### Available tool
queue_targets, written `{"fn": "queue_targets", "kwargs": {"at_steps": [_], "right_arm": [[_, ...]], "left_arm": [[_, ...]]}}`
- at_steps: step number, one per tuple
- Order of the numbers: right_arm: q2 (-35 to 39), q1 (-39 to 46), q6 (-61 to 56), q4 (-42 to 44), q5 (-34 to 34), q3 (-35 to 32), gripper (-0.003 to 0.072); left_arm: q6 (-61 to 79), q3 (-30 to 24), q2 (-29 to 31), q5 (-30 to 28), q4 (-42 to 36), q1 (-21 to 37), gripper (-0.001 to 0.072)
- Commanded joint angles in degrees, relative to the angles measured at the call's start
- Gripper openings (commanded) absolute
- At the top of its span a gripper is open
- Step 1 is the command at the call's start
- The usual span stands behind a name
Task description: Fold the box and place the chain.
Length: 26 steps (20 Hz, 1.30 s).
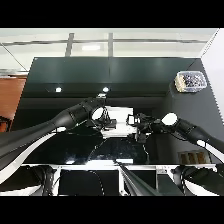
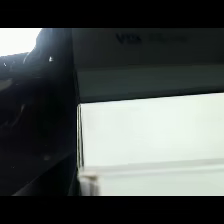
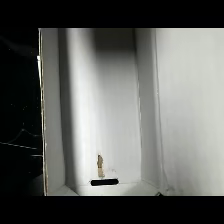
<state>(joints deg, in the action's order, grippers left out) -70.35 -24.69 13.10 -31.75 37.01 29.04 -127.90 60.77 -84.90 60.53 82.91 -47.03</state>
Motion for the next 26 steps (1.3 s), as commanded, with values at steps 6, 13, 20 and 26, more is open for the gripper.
{"fn": "queue_targets", "kwargs": {"at_steps": [6, 13, 20, 26], "right_arm": [[0.0, 0.0, 0.0, 0.0, 0.0, 0.0, 0.0131], [0.0, 0.0, 0.0, 0.0, 0.0, 0.0, 0.0131], [0.0, 0.0, 0.0, 0.0, 0.0, 0.0, 0.0132], [0.0, 0.0, 0.0, 0.0, 0.0, 0.0, 0.0132]], "left_arm": [[-0.1, 1.0, -0.3, 2.7, 0.9, 0.0, 0.0129], [-1.2, 1.0, -0.7, 3.7, 2.1, 0.0, 0.0024], [-1.2, 1.0, -0.7, 3.7, 1.9, 0.0, 0.0026], [-1.2, 1.0, -0.7, 4.5, 1.9, 0.0, 0.0026]]}}
